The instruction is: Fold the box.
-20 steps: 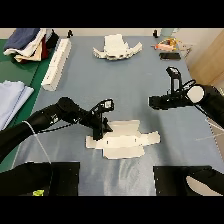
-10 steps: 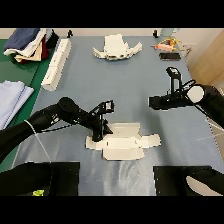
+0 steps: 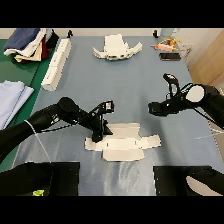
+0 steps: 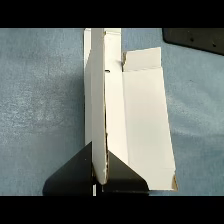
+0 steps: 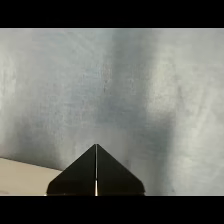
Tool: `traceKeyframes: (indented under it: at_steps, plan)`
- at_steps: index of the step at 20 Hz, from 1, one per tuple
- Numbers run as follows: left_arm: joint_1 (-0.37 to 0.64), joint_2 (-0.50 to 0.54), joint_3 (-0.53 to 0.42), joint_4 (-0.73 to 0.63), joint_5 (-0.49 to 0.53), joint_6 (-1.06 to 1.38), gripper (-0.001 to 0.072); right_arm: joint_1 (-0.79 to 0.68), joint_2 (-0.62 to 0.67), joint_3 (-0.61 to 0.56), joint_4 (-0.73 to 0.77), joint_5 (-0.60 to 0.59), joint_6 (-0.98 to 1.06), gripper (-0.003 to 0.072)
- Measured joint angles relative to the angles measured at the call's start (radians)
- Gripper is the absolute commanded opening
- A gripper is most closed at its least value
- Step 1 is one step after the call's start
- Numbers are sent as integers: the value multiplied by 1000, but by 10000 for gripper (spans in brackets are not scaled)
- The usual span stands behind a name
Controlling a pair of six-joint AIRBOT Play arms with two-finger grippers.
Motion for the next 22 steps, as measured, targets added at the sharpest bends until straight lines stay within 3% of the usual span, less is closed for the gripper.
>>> traceKeyframes:
  at_steps: [14,22]
  plan:
    - [0,-41,0,-4,-31,-2,15,3,5,0,8,76,0,2]
    - [0,-41,0,-2,-10,-1,15,25,131,0,-3,195,12,2]
